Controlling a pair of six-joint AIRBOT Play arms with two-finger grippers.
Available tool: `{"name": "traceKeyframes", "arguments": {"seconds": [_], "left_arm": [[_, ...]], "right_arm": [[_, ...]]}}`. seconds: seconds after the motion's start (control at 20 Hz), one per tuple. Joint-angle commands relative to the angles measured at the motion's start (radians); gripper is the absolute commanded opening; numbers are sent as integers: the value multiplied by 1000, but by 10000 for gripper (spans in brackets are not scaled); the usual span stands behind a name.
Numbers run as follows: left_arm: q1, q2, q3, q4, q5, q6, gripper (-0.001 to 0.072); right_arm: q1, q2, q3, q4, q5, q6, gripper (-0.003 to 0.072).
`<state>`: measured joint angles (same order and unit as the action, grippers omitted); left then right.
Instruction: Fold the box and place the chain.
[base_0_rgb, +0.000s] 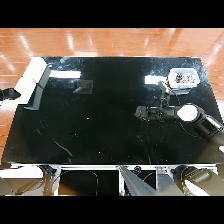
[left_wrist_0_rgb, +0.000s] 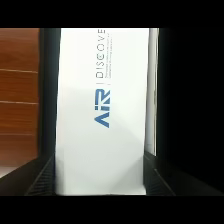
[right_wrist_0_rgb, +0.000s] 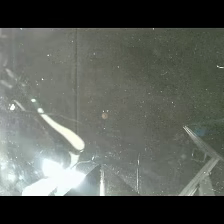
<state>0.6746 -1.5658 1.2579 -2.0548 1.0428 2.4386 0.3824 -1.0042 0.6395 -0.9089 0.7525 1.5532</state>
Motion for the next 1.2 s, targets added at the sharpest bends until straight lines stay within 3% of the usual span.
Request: {"name": "traceKeyframes", "arguments": {"seconds": [0.0,0.2,0.35,0.45,0.6,0.7,0.85,0.9,0.95,1.0,1.15], "left_arm": [[-32,-18,19,4,82,-15,638],[-34,35,92,130,220,-231,636],[3,137,85,138,275,-489,636],[7,214,66,92,323,-488,635],[-30,363,11,-167,279,-496,634],[-170,474,-12,-213,261,-495,632],[-531,612,-101,-100,166,-508,589],[-668,638,-142,-37,113,-522,391],[-787,647,-178,43,61,-542,109],[-898,643,-214,133,-10,-581,19],[-1046,579,-305,301,-196,-878,19]], "right_arm": [[0,1,1,0,0,14,31],[0,2,7,-6,39,-12,31],[0,3,92,-74,99,-36,31],[0,3,172,-113,140,-37,31],[1,3,312,-172,172,-51,31],[1,3,431,-307,194,-23,31],[-20,3,530,-585,238,85,31],[-46,1,529,-669,291,125,31],[-83,-8,523,-750,373,167,30],[-125,-13,503,-797,426,204,30],[-244,-14,353,-784,414,246,31]]}}
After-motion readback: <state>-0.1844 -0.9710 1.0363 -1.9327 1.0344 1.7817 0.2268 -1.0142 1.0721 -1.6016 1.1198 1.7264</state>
